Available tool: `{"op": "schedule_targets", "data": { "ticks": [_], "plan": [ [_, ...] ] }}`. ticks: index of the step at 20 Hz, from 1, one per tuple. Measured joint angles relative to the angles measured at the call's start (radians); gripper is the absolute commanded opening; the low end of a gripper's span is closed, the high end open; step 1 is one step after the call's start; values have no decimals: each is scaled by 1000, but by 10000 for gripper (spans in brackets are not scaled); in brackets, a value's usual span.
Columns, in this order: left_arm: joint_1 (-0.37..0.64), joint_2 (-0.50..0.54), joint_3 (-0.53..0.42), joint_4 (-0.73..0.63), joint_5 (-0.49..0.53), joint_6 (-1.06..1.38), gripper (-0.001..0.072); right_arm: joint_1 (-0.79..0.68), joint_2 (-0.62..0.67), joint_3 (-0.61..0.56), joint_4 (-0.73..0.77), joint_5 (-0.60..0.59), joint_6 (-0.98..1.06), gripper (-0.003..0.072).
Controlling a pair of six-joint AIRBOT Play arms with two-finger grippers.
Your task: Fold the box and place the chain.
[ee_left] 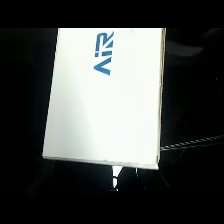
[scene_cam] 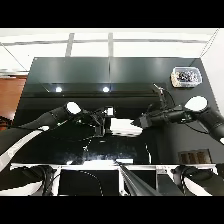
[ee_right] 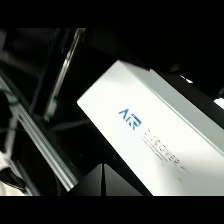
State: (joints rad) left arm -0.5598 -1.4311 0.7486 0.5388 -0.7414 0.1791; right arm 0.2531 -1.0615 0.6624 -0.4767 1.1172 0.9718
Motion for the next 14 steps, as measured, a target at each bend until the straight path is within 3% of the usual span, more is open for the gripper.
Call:
{"op": "schedule_targets", "data": {
  "ticks": [7, 14],
  "plan": [
    [0, 0, 0, 1, 0, 2, 383, 51, -146, -29, 86, -92, 61, 13],
    [0, 0, 0, 2, 0, 2, 383, 59, -198, -41, 30, -128, 103, 14]
  ]
}}
